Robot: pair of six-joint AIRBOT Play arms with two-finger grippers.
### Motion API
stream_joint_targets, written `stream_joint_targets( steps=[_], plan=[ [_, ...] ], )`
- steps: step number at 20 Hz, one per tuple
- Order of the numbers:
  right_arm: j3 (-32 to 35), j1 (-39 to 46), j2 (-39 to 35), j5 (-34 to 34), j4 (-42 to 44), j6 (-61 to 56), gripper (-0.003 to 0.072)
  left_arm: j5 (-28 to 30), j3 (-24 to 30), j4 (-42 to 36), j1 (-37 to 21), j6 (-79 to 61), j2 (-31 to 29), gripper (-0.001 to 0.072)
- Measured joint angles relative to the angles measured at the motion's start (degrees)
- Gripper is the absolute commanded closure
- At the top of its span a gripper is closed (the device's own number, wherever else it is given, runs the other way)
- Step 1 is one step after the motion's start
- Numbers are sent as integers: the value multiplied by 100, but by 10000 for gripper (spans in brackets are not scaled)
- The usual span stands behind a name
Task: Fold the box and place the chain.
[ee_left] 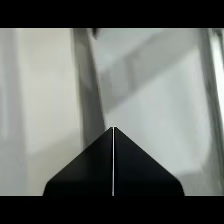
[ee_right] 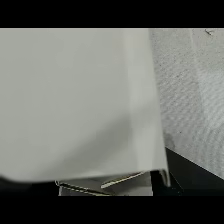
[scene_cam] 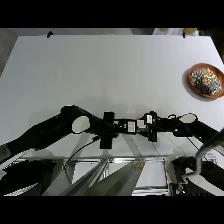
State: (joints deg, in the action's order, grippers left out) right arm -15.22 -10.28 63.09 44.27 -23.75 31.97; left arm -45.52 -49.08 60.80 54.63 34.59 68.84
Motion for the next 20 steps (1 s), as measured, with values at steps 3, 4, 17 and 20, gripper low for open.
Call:
stream_joint_targets(
  steps=[3, 4, 17, 20],
  plan=[
    [0, 0, 0, 2, 0, 0, 368, 1191, 0, -105, -26, 590, 179, 705],
    [0, 0, 0, 2, 0, 0, 368, 1537, 0, -125, -70, 813, 243, 704],
    [0, 0, 0, 4, 0, 2, 368, 2175, 0, -179, -809, 2505, 938, 700],
    [0, 0, 0, 0, 0, 4, 368, 1537, -2, 22, -1045, 2474, 315, 700]
  ],
)
